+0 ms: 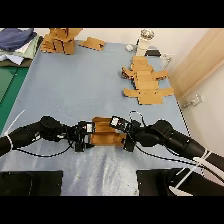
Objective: Fold the box.
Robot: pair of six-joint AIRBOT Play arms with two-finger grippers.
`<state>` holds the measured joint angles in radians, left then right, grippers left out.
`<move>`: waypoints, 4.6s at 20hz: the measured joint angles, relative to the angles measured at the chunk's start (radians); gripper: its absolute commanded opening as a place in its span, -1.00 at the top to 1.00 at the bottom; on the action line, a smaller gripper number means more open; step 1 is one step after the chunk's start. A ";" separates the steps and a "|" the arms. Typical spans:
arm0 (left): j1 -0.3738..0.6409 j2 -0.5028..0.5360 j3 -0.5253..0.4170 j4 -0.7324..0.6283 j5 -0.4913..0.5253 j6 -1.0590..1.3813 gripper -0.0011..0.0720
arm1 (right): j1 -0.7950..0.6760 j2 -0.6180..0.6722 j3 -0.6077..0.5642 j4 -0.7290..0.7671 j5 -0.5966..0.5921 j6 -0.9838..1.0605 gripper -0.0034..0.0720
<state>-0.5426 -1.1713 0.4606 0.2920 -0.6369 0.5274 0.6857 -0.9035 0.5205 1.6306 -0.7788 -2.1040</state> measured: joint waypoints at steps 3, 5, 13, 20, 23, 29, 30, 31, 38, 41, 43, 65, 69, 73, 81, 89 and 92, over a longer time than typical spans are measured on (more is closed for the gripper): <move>0.000 0.000 0.000 0.000 0.000 0.000 -0.34 | 0.000 0.033 -0.002 0.010 -0.058 -0.027 -0.30; 0.000 0.000 0.000 0.000 0.000 0.000 -0.34 | 0.000 0.046 -0.002 0.021 -0.076 -0.056 -0.30; 0.000 0.000 0.000 0.000 0.000 -0.002 -0.34 | 0.000 0.066 -0.027 0.188 0.027 -0.233 -0.30; 0.000 0.000 0.000 0.000 0.002 -0.002 -0.34 | -0.001 0.049 -0.032 0.192 0.065 -0.269 -0.30; 0.000 0.000 0.000 0.000 -0.005 0.001 -0.34 | -0.001 0.049 -0.032 0.167 0.046 -0.241 -0.30; 0.000 0.000 0.000 0.000 -0.002 0.001 -0.34 | -0.001 0.049 -0.032 0.087 0.030 -0.175 -0.30; 0.000 0.000 0.000 0.000 -0.002 0.001 -0.34 | -0.001 0.049 -0.032 0.076 0.030 -0.161 -0.30; 0.000 0.000 0.000 0.000 -0.002 0.001 -0.34 | -0.001 0.049 -0.032 0.070 0.032 -0.150 -0.30; 0.000 0.000 0.000 0.000 -0.001 0.000 -0.34 | -0.001 0.008 -0.032 0.073 0.116 -0.153 -0.30; 0.000 0.000 0.000 0.000 -0.001 0.000 -0.34 | 0.000 -0.008 -0.032 0.136 0.130 -0.228 -0.30; 0.000 0.000 0.000 0.000 -0.001 0.000 -0.34 | 0.000 -0.013 -0.032 0.166 0.130 -0.270 -0.05; 0.000 0.000 0.000 0.001 -0.001 0.000 -0.34 | 0.008 -0.039 -0.032 0.389 0.164 -0.537 -0.29; 0.000 0.000 0.000 0.001 -0.003 0.001 -0.34 | 0.008 -0.037 -0.031 0.388 0.145 -0.524 -0.25; 0.000 0.000 0.000 -0.005 0.004 -0.003 -0.34 | 0.006 0.015 0.006 0.247 0.019 -0.267 0.90; -0.001 0.000 0.000 -0.001 0.000 -0.001 -0.34 | -0.202 0.169 0.064 -0.160 -0.369 0.667 0.90; -0.001 0.000 0.000 0.000 -0.001 0.000 -0.34 | -0.394 0.056 -0.079 0.158 -0.208 0.704 0.90; -0.001 0.000 0.000 0.000 0.000 0.000 -0.34 | -0.358 0.011 -0.095 0.311 -0.148 0.649 0.90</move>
<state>-0.5434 -1.1713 0.4603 0.2920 -0.6373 0.5274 0.3275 -0.8928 0.4252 1.9415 -0.9272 -1.4548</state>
